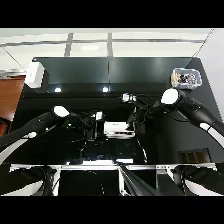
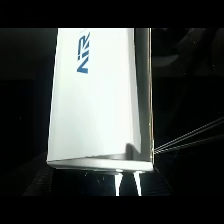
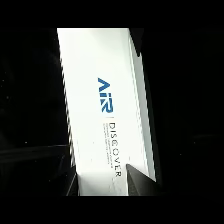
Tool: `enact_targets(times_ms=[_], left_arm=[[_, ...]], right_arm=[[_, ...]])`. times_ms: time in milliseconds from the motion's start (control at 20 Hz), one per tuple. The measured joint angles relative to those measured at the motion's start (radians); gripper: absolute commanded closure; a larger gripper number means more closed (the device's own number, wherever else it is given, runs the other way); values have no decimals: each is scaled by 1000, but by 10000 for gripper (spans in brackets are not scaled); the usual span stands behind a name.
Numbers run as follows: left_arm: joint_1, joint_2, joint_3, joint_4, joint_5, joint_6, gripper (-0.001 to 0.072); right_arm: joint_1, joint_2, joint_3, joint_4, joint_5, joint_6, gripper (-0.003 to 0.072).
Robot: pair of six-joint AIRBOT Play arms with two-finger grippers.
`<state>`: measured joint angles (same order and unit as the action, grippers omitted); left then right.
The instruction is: Fold the box and place the chain.
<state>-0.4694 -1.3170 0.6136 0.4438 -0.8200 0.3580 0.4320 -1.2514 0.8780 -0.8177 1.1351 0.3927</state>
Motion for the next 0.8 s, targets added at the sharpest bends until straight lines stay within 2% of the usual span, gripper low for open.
enact_targets(times_ms=[400,500,800], left_arm=[[0,0,0,2,-1,1,314],[0,0,0,1,-1,1,314],[0,0,0,-3,0,1,314]], right_arm=[[50,0,0,-77,-24,11,370],[53,0,0,-85,-31,13,242],[57,0,-1,-98,-38,15,241]])
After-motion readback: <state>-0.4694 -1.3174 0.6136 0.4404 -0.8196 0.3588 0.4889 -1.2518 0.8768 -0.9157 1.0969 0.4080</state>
